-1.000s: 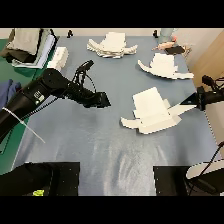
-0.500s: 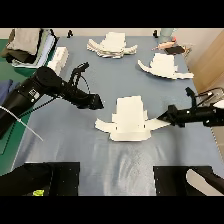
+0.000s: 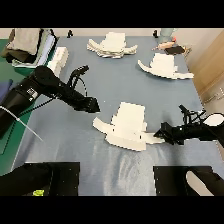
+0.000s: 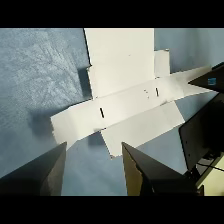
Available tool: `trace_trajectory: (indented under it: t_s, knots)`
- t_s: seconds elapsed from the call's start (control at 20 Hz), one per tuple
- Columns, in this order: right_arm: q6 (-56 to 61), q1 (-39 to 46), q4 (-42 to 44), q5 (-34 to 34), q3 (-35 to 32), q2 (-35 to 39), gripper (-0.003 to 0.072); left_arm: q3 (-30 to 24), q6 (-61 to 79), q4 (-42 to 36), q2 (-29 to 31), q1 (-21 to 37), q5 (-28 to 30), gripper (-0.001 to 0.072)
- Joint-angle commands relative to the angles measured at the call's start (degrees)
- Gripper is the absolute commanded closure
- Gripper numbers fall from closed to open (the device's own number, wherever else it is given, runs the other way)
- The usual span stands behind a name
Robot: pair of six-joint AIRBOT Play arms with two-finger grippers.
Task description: Fold the box.
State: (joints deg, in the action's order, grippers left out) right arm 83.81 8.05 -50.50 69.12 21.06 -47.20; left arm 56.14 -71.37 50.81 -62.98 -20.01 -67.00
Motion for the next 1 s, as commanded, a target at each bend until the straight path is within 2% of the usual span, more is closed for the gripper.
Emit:
trace_trajectory:
  t_s: [0.0,0.2,0.25,0.3,0.5,0.65,0.95]
  knots:
    - [1.09,-0.33,-1.09,2.29,-0.35,-3.21,0.0442,-0.02,0.26,0.63,0.0,0.11,-2.03,0.0189]
    - [-7.28,-0.33,4.22,1.9,-0.31,-6.8,0.0481,-0.02,0.24,0.63,0.0,0.11,-2.67,0.0189]
    - [-10.51,-0.33,6.45,1.95,-0.31,-7.13,0.0632,-0.02,0.2,0.61,0.0,0.11,-2.62,0.0189]
    - [-13.64,-0.33,8.26,1.97,-0.31,-7.13,0.0686,-0.02,-0.17,0.61,-0.02,0.11,-2.58,0.0189]
    - [-27.04,-2.4,13.22,4.68,-0.31,-5.66,0.0688,0.0,-0.02,0.57,-1.31,2.84,-3.48,0.0188]
    - [-27.82,-6.86,11.23,2.89,-0.31,-0.87,0.0688,-0.02,-0.11,-1.27,-4.37,7.02,-6.86,0.0187]
    - [-27.89,-13.09,11.47,-1.31,-0.31,2.91,0.0688,-0.02,4.83,-8.68,-13.97,7.48,-5.4,0.0188]
